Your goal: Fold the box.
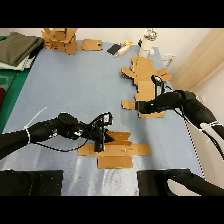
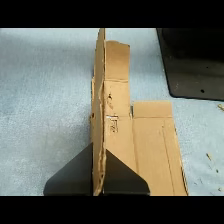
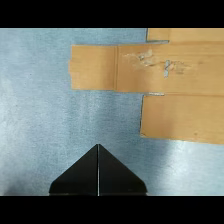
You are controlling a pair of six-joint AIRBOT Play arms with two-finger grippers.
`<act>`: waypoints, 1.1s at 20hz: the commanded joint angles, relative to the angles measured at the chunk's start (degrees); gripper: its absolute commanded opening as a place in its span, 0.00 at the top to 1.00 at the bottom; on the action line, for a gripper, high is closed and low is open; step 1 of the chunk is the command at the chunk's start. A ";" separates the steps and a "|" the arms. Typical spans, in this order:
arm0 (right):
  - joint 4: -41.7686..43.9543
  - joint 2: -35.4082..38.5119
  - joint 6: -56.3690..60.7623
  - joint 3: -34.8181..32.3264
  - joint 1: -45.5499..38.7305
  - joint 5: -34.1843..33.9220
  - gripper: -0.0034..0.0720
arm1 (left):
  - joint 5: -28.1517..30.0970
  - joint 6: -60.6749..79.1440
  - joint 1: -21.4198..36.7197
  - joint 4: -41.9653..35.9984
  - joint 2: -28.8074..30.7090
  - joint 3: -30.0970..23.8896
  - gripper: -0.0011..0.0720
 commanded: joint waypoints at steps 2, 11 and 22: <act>0.00 0.02 -0.02 0.00 -0.02 -0.20 0.95 | -0.02 -0.28 0.00 0.11 -0.17 -0.02 0.97; -0.24 0.17 0.00 0.00 -0.02 -4.50 0.95 | -0.11 -2.16 -0.02 0.26 -0.72 0.00 0.97; -7.45 23.67 22.82 -8.48 27.61 -33.03 0.95 | -0.26 -2.16 -0.04 0.26 -0.72 0.00 0.97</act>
